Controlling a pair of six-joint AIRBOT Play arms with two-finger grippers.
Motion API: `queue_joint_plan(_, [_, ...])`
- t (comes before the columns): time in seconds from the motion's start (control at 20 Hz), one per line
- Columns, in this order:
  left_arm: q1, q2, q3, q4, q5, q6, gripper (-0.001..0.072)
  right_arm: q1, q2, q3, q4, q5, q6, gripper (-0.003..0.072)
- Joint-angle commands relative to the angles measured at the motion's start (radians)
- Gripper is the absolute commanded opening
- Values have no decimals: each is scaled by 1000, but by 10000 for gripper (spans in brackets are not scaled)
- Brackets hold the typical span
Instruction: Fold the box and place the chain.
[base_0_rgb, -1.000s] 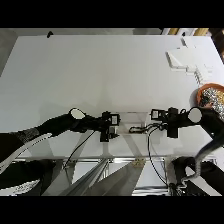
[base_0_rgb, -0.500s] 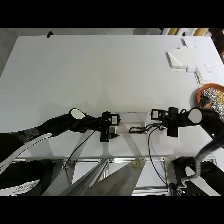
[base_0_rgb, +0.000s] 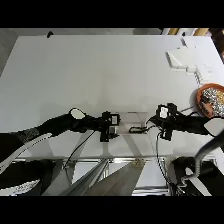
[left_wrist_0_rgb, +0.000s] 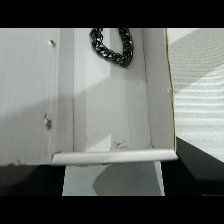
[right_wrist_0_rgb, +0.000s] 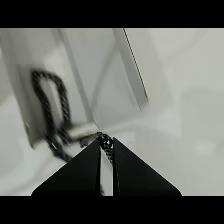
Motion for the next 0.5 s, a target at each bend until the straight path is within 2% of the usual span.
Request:
queue_joint_plan(0.0, [0, 1, 0, 0, 1, 0, 274, 114, 30, 1, 166, -27, -2, 16])
queue_joint_plan(0.25, [0, 1, 0, 0, 0, 0, 274, 327, 23, 1, 195, -222, -1, 17])
queue_joint_plan(0.45, [0, 1, 0, 0, 1, 0, 274, 438, -74, 1, 194, -298, -1, 17])
